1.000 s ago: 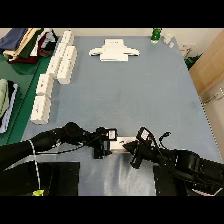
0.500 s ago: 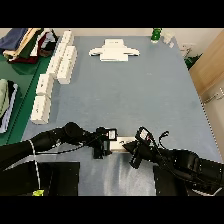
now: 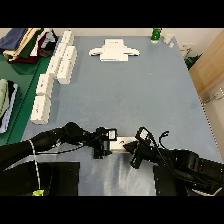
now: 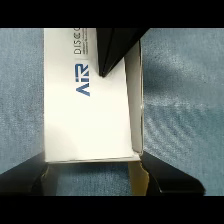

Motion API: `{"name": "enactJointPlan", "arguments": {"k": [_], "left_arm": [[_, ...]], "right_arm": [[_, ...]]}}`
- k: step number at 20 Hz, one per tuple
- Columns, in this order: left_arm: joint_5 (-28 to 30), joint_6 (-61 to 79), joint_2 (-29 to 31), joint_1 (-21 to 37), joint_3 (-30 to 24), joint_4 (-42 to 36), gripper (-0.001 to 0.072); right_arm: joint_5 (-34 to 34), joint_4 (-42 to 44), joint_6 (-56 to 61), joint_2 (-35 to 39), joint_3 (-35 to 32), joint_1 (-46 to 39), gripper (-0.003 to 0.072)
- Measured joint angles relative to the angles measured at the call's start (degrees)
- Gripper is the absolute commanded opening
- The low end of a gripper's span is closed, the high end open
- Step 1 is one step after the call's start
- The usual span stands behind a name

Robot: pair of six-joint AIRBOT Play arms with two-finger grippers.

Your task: Fold the box.

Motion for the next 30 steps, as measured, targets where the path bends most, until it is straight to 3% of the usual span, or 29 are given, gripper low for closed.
{"name": "enactJointPlan", "arguments": {"k": [12,15,19,24,30], "left_arm": [[0.0,-0.1,0.0,0.0,0.0,0.0,0.0399],[0.0,0.0,0.0,0.0,0.0,0.0,0.0399],[0.0,0.0,0.0,0.0,0.0,0.0,0.0399],[0.0,0.0,0.0,0.0,0.0,0.0,0.0399],[0.0,0.0,0.0,0.0,0.0,0.0,0.0399]], "right_arm": [[-0.1,-1.4,0.0,6.7,2.0,-0.7,0.0004],[-10.1,-1.8,0.1,6.9,6.4,-4.0,0.0004],[-30.5,-4.2,6.4,5.7,17.1,-12.9,0.0005],[-53.8,-6.6,12.3,-3.6,30.2,-25.6,0.0006],[-63.1,-7.0,16.5,-13.6,35.3,-30.2,0.0005]]}}
